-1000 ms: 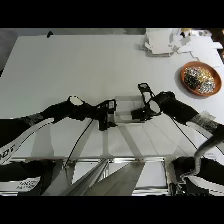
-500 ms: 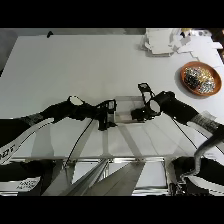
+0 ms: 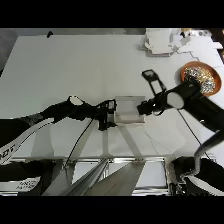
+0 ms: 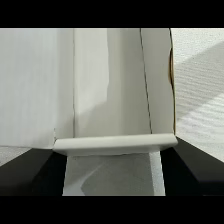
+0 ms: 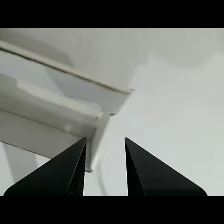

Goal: Fold the box and place the chain.

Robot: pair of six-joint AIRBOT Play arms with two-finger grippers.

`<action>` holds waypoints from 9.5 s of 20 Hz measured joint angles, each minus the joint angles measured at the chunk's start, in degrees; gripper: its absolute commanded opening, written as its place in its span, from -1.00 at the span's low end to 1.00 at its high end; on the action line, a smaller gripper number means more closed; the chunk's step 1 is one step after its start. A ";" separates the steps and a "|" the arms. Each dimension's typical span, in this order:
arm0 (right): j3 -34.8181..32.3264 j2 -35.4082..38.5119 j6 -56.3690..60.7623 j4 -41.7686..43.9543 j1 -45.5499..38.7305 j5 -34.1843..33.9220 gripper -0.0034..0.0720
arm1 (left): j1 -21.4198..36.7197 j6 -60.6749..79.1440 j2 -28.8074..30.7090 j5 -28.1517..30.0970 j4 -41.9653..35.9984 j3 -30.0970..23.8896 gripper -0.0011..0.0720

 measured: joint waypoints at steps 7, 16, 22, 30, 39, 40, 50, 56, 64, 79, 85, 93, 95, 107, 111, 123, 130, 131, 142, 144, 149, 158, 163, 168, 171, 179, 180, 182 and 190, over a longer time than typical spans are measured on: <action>18.91 -5.05 -12.50 -0.37 -24.65 3.39 -0.29 | 0.00 -0.04 0.00 -0.02 -0.02 0.00 -0.40; 30.05 -27.26 -21.46 -0.33 -48.46 2.71 -0.29 | 0.00 -0.04 0.00 -0.02 -0.02 0.00 -0.40; 30.84 -34.88 -22.34 1.46 -52.02 1.79 -0.29 | 0.00 -0.04 0.00 -0.02 -0.04 0.00 -0.40; 30.93 -38.62 -22.95 4.92 -52.59 0.72 -0.49 | 0.00 -0.04 0.00 -0.02 -0.02 0.00 -0.40; 30.93 -39.65 -23.04 4.28 -52.59 -1.49 -0.86 | 0.00 -0.04 0.00 -0.02 -0.02 0.00 -0.40; 30.93 -39.65 -23.23 4.20 -52.59 -1.55 -0.86 | 0.00 -0.04 0.00 -0.02 -0.02 0.00 -0.40; 30.93 -38.64 -25.44 2.91 -52.61 -0.07 -0.34 | 0.00 -0.04 0.00 -0.02 -0.04 0.00 -0.40; 30.97 -40.72 -24.74 2.89 -52.61 2.38 -0.86 | 0.00 -0.04 0.00 -0.04 -0.04 0.00 -0.40; 30.93 -35.08 -24.39 2.67 -52.61 2.91 -0.86 | 0.00 -0.04 0.00 -0.04 -0.04 0.00 -0.40; 30.93 -34.29 -28.57 4.57 -52.61 2.25 -0.28 | 0.00 -0.04 0.00 -0.02 -0.04 0.00 -0.40; 30.93 -39.06 -30.84 3.89 -52.61 0.48 -0.34 | 0.00 -0.04 0.00 -0.04 -0.02 0.00 -0.40; 30.99 -40.04 -31.43 3.19 -52.61 -1.42 -0.70 | 0.00 -0.04 0.00 -0.04 -0.02 0.00 -0.40; 30.99 -40.09 -31.47 3.17 -52.61 -1.46 -0.84 | 0.00 -0.04 0.00 -0.04 -0.02 0.00 -0.40; 30.93 -31.98 -31.93 3.54 -52.61 1.51 -0.86 | 0.00 -0.04 0.00 -0.02 -0.04 0.00 -0.40; 30.93 -23.93 -31.93 8.17 -52.63 4.15 -0.86 | 0.00 -0.04 0.00 -0.04 -0.02 0.00 -0.40; 30.93 4.44 -32.26 23.19 -40.04 21.42 -0.86 | 0.00 -0.04 0.00 -0.02 -0.02 0.00 -0.40; 30.93 15.58 -28.70 24.48 -27.12 26.97 -0.86 | 0.00 -0.04 0.00 -0.04 -0.02 0.00 -0.40; 30.91 16.57 -28.30 25.03 -25.49 27.23 -0.86 | 0.00 -0.04 0.00 -0.04 -0.02 0.00 -0.40; 24.26 20.20 -27.61 31.34 -6.43 14.73 -0.86 | 0.00 -0.04 0.00 -0.04 -0.02 0.00 -0.40; 19.39 20.22 -28.02 29.14 -4.46 11.08 -0.86 | 0.00 -0.04 0.00 -0.04 -0.02 0.00 -0.40; 7.26 19.82 -28.37 23.98 -2.69 0.83 -0.86 | 0.00 -0.04 0.00 -0.04 -0.02 0.00 -0.40; -5.07 13.31 -28.94 22.38 -2.29 -7.91 -0.86 | 0.00 -0.04 0.00 -0.04 -0.02 0.00 -0.40; -9.44 7.06 -31.10 24.02 -2.29 -10.14 -0.85 | 0.00 -0.04 0.00 -0.04 -0.02 0.00 -0.40; -10.60 3.26 -32.41 24.30 -2.29 -11.61 -0.12 | 0.00 -0.04 0.00 -0.04 -0.02 0.00 -0.40; -10.80 5.53 -34.40 23.12 -2.34 -11.69 -0.02 | 0.00 -0.04 0.00 -0.02 -0.02 0.00 -0.40; -16.20 19.58 -45.72 17.64 -9.75 -4.94 -0.29 | 0.00 -0.04 0.00 -0.02 -0.02 0.00 -0.40; -18.67 21.09 -49.18 17.53 -10.47 -5.81 -0.29 | 0.00 -0.04 0.00 -0.02 -0.02 0.00 -0.40; -23.52 22.73 -54.84 17.44 -11.34 -8.52 -0.29 | 0.00 -0.04 0.00 -0.04 -0.02 0.00 -0.40; -31.12 17.27 -62.99 19.93 -10.25 -17.81 -0.27 | 0.00 -0.04 0.00 -0.04 -0.02 0.00 -0.40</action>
